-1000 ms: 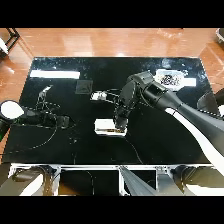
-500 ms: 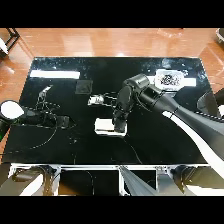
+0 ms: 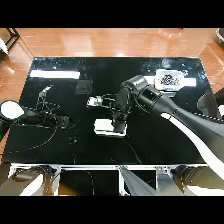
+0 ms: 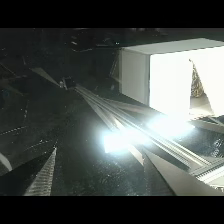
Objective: Fold the box and place the chain.
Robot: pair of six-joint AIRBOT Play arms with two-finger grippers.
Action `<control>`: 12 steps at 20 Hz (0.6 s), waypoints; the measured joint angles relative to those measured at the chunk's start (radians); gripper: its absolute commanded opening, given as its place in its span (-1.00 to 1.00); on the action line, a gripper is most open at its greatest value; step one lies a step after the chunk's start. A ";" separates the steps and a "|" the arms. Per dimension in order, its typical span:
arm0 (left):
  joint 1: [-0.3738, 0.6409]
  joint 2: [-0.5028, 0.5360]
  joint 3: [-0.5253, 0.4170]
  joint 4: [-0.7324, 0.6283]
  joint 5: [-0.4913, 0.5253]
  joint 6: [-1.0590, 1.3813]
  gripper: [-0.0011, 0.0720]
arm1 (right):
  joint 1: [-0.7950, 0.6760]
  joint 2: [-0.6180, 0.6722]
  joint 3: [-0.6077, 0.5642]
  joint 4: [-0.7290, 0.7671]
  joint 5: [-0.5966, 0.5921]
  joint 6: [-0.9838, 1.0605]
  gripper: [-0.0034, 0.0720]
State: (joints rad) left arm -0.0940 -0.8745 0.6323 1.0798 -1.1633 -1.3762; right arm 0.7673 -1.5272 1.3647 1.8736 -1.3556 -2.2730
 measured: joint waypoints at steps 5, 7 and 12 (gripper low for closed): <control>0.000 0.000 0.000 0.000 0.000 0.000 0.74 | 0.002 0.000 0.000 0.000 -0.001 0.016 -0.24; 0.000 0.000 0.000 0.000 0.000 0.000 0.74 | 0.003 -0.001 0.000 0.001 -0.003 0.025 -0.23; 0.000 0.000 0.000 0.000 -0.001 0.000 0.74 | 0.003 -0.001 0.000 0.000 -0.001 0.041 -0.23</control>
